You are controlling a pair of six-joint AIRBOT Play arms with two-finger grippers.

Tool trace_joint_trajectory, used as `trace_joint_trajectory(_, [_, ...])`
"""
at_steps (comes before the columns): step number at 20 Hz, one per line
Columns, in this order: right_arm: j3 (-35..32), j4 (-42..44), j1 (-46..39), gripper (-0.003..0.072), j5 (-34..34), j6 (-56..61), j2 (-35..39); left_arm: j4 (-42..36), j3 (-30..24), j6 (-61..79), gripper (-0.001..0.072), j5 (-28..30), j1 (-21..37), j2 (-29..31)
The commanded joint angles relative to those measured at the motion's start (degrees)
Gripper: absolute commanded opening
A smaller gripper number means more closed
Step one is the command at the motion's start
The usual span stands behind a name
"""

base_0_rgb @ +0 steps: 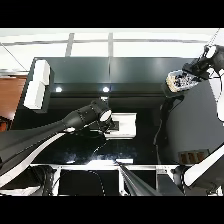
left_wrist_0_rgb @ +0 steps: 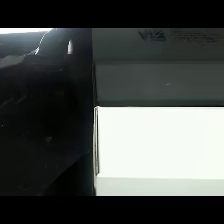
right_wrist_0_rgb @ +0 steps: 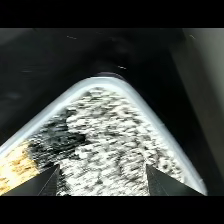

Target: Fold the box and place the chain.

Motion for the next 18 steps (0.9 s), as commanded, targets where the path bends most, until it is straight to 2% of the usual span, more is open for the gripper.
trace_joint_trajectory(1, [1.79, 0.35, -1.25, 0.0627, 2.1, 0.98, -2.38, -0.02, 0.04, -0.02, 0.0032, -0.11, 0.04, 0.02])
trace_joint_trajectory(2, [1.77, 0.35, -1.25, 0.0626, 2.1, 0.87, -2.56, -0.02, 0.04, 0.0, 0.0032, -0.02, 0.04, 0.02])
trace_joint_trajectory(3, [1.79, 0.5, -1.2, 0.0541, 2.23, 0.44, -2.75, -0.02, 0.04, -0.02, 0.0032, 0.07, 0.04, 0.02])
trace_joint_trajectory(4, [1.77, 1.2, -1.11, 0.0438, 2.45, -0.39, -2.91, -0.02, 0.04, -0.02, 0.0032, 0.09, 0.04, 0.02])
trace_joint_trajectory(6, [1.77, 4.42, -0.98, 0.0067, 2.69, -2.54, -2.95, -0.02, 0.04, -0.02, 0.0032, 0.09, 0.04, 0.02])
trace_joint_trajectory(7, [1.79, 6.21, -0.98, 0.0008, 3.32, -2.97, -2.95, -0.02, 0.04, -0.02, 0.0032, 0.09, 0.04, 0.02])
trace_joint_trajectory(11, [1.81, 6.1, -1.05, 0.0012, 5.73, -5.64, 0.31, 0.0, 0.04, -0.02, 0.0032, 0.02, 0.04, 0.02])
trace_joint_trajectory(16, [1.81, 6.99, -1.31, 0.0011, 4.61, -13.29, 11.61, 0.0, 0.04, -0.02, 0.0031, -0.04, 0.04, 0.02])
trace_joint_trajectory(18, [1.81, 10.82, -1.68, 0.0011, 2.36, -14.43, 16.94, 0.0, 0.04, -0.02, 0.0032, -0.02, 0.04, 0.02])
